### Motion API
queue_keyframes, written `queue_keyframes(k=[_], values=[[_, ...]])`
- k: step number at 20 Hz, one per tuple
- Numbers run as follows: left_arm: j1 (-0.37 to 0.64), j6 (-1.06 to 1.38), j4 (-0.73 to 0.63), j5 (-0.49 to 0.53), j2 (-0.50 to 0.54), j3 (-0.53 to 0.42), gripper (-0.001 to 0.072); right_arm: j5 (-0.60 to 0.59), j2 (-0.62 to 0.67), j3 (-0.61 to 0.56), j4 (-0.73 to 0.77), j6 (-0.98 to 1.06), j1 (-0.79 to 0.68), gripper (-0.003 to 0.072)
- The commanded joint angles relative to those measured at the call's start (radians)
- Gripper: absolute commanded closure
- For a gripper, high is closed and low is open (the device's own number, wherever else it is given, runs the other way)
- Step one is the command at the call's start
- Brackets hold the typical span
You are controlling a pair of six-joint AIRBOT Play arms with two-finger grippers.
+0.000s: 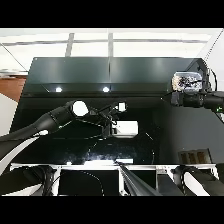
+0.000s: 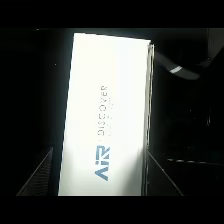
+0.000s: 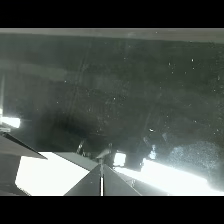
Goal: Fold the box and place the chain.
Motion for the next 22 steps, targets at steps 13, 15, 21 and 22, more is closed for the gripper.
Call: queue_keyframes(k=[13, 15, 21, 22], values=[[-0.032, -0.002, -0.011, 0.010, -0.026, 0.002, -0.0001, 0.001, 0.001, 0.000, 0.000, 0.010, 0.000, 0.0653], [-0.038, -0.001, -0.011, 0.011, -0.040, 0.002, -0.0001, 0.000, 0.001, 0.000, 0.000, 0.012, 0.000, 0.0653], [-0.038, -0.001, -0.011, 0.070, -0.070, 0.001, -0.0002, 0.000, 0.001, 0.000, 0.000, 0.012, 0.000, 0.0653], [-0.042, -0.001, -0.010, 0.081, -0.085, 0.001, -0.0002, 0.000, 0.001, 0.000, 0.000, 0.012, 0.000, 0.0653]])
